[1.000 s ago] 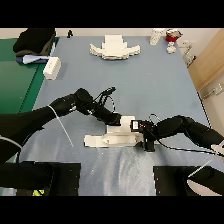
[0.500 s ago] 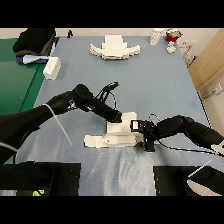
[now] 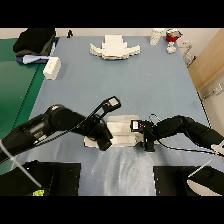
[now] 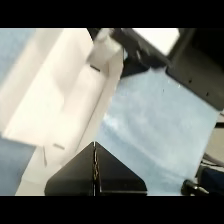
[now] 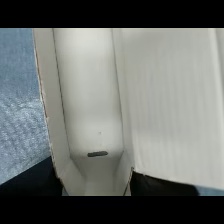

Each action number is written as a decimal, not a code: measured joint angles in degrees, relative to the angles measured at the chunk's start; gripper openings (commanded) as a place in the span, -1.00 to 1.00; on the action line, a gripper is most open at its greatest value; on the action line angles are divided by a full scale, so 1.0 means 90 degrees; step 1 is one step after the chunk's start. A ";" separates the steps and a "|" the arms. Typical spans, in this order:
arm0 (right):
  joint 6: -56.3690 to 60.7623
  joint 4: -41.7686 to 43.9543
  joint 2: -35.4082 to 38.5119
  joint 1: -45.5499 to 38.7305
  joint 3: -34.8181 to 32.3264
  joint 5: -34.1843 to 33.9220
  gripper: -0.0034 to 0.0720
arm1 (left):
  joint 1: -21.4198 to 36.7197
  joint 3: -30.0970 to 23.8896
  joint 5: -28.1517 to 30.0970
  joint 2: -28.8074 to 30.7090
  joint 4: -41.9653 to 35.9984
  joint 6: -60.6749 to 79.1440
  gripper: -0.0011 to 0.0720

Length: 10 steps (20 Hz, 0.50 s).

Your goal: Fold the box.

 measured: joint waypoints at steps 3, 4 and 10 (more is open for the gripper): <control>0.0000 0.0000 0.0000 0.0000 0.0000 0.0000 0.29 | 0.0194 -0.0729 0.0063 0.0682 0.0226 0.0483 0.96; 0.0000 0.0000 0.0000 0.0000 0.0000 0.0000 0.29 | 0.0345 -0.0918 0.0063 0.0811 0.0277 0.0831 0.95; 0.0000 0.0000 0.0000 0.0000 0.0000 0.0000 0.29 | 0.1207 -0.1450 0.0090 0.0801 -0.0029 0.3155 0.95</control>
